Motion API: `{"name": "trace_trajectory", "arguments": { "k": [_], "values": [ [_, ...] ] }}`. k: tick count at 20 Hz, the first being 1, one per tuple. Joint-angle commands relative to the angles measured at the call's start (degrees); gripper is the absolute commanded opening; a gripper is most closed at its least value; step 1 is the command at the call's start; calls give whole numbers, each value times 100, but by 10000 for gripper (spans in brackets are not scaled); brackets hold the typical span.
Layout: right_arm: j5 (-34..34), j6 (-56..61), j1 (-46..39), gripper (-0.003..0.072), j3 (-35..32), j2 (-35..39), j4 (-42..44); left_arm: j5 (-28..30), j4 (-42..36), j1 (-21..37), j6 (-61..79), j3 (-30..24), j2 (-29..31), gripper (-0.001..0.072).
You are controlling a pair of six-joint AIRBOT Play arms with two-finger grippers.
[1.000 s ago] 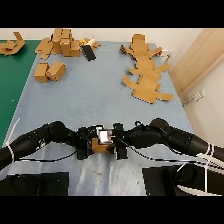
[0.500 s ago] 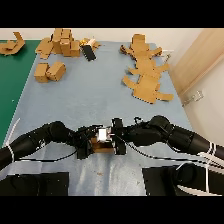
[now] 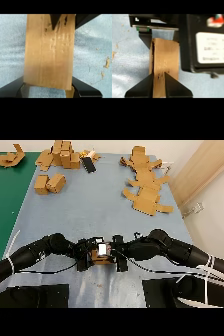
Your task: Fold the box.
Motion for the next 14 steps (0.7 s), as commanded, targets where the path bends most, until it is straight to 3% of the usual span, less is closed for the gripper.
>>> {"name": "trace_trajectory", "arguments": {
  "k": [1, 5, 9, 12, 13, 14],
  "values": [
    [-26, 28, 138, 180, -44, -52, 24, 0, 2, -2, 2, 4, 0, 514],
    [-273, 509, 295, 181, -4, -15, -289, 2, 2, -2, 2, 4, 0, 514],
    [-1429, 3814, 284, 181, 297, 769, -2629, 2, 2, -2, 2, 4, 0, 514],
    [-2111, 5589, 280, 174, 278, 1762, -3084, 0, 2, -2, 2, 4, 0, 514],
    [-2223, 6620, 258, 61, 190, 2096, -3075, 0, 2, -2, 2, 4, 0, 515],
    [-2323, 7656, 234, 3, 24, 2352, -3003, 0, 2, -2, 2, 4, 0, 514]
  ]
}}
